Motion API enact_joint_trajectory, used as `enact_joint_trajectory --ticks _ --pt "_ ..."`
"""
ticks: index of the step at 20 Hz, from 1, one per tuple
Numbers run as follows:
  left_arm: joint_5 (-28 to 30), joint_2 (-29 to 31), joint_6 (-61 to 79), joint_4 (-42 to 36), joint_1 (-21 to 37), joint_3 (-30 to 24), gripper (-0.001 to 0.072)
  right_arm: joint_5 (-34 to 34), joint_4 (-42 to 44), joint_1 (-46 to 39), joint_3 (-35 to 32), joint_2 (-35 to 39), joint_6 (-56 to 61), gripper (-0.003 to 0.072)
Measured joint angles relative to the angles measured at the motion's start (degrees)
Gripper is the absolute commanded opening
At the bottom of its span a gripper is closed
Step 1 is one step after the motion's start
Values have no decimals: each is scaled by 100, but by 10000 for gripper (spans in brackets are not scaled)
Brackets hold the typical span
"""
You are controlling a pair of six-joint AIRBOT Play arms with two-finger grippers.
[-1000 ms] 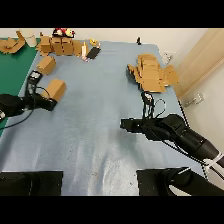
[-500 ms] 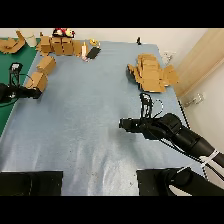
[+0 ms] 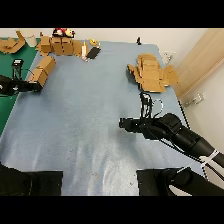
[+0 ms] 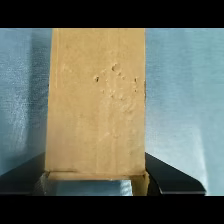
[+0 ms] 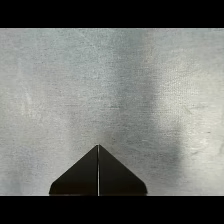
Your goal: Fold the box.
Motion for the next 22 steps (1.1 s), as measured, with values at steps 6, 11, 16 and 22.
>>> enact_joint_trajectory --ticks 6,11,16,22 --pt "9 -337 -57 -22 -20 310 527 46 -22 0 0 0 2 3" --pt "39 -413 -52 70 -63 365 528 94 -44 0 0 0 2 3" --pt "-74 -437 -66 507 -175 444 529 129 -44 0 0 0 2 3" --pt "-249 -437 -299 940 -229 494 559 177 -42 0 0 0 2 3"
